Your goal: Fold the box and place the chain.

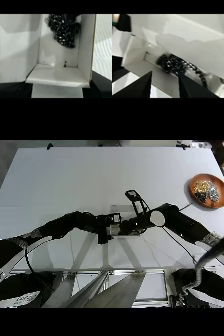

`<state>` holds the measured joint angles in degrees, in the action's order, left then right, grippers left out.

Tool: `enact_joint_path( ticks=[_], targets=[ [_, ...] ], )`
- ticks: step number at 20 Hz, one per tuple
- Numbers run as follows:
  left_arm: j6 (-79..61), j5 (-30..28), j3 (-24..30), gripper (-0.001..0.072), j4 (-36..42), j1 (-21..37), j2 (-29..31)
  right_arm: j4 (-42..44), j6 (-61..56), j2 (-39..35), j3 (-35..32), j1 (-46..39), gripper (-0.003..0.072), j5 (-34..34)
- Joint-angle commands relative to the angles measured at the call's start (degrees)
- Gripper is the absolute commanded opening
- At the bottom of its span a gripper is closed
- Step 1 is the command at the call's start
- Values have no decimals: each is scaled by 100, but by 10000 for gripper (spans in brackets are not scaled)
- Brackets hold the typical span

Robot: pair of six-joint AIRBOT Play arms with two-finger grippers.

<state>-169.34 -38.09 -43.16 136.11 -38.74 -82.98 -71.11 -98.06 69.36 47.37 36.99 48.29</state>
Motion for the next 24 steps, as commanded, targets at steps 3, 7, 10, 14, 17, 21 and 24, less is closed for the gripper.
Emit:
enact_joint_path(
  ticks=[3,7,10,14,17,21,24],
  targets=[
    [-17,0,-2,274,-13,-4,-4,-487,-267,-155,7,-42,367,201],
    [-17,-2,-2,274,-13,-4,-2,-1263,-269,-828,13,-697,365,1047],
    [-17,-2,-2,274,-13,-4,-2,-2065,-267,-1412,13,-1572,365,1515],
    [-17,-2,0,274,-13,-4,-2,-2684,-426,-1574,11,-3101,365,1488],
    [-17,-2,-2,274,-11,-4,-2,-2708,-643,-1405,7,-4328,364,841],
    [-17,-2,0,274,-13,-4,-2,-2568,-765,-708,4,-5515,326,195],
    [-17,-2,-2,274,-13,-4,-2,-2483,-756,7,4,-5676,326,-284]
  ],
)
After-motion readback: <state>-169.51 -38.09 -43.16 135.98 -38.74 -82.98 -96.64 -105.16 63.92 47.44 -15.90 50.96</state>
